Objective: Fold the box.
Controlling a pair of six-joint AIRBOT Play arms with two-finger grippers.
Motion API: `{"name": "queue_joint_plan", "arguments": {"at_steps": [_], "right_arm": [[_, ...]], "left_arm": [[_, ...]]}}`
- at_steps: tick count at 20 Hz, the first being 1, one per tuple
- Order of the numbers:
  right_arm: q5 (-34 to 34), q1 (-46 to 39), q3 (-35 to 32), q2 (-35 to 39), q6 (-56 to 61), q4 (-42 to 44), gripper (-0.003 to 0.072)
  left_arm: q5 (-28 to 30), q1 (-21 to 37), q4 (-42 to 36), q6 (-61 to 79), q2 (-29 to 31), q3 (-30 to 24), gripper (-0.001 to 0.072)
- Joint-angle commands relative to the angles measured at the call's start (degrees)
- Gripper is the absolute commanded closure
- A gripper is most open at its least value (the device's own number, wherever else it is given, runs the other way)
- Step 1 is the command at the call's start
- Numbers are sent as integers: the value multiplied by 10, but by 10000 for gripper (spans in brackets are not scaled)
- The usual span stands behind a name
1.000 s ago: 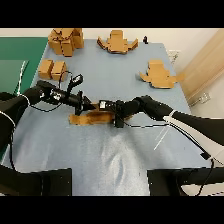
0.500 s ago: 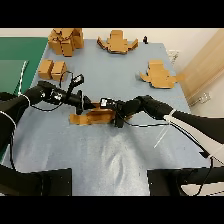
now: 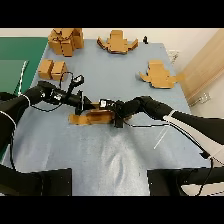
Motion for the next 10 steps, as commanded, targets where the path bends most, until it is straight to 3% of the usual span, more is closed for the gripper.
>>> {"name": "queue_joint_plan", "arguments": {"at_steps": [1,4,7,9,10], "right_arm": [[1,1,0,0,-12,2,305],[1,1,0,0,-13,3,251],[2,1,0,0,-13,5,250],[3,1,0,0,-14,7,95],[3,1,2,0,-14,9,95]], "left_arm": [[-3,0,-2,0,0,0,692],[-3,0,-2,0,0,0,692],[-3,0,-2,0,0,0,691],[-3,0,-2,0,0,0,691],[-3,0,-2,0,0,0,691]]}}
